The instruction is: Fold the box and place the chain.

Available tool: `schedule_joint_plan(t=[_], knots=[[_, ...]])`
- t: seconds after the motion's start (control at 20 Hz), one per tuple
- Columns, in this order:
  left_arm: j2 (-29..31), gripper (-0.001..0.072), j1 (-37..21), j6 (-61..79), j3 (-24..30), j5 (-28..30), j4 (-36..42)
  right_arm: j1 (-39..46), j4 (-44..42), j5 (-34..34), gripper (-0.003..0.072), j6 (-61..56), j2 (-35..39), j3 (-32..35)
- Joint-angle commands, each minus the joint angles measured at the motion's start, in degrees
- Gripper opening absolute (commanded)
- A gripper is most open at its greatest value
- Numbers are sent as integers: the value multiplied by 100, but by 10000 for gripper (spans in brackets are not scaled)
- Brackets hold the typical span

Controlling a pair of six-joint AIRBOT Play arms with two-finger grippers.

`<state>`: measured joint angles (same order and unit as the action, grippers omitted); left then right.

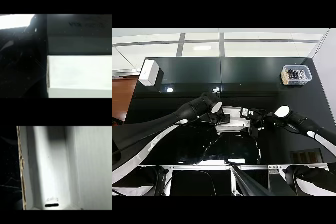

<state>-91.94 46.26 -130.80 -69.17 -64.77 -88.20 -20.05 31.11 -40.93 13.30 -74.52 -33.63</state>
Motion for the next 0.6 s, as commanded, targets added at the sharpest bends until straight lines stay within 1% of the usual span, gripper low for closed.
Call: schedule_joint_plan(t=[0.0, 0.35, 0.4, 0.45, 0.5, 0.55], knots=[[0, 24, 0, 68, 0, 20, 66, -7, 2, -2, 136, 2, -2, -4], [0, 24, 0, 70, 0, 11, 68, -7, 0, -26, 137, -4, -2, -4], [0, 24, 0, 70, 0, 4, 66, -7, -42, -35, 229, -13, 0, -4], [0, 24, 0, 70, 0, -9, 66, -4, -48, -37, 616, -162, 44, -4], [0, 24, -2, 70, 0, -28, 66, 0, 9, -42, 707, -372, 153, -4], [0, 24, -2, 70, 0, -44, 66, 28, 201, -59, 706, -575, 352, -4]])
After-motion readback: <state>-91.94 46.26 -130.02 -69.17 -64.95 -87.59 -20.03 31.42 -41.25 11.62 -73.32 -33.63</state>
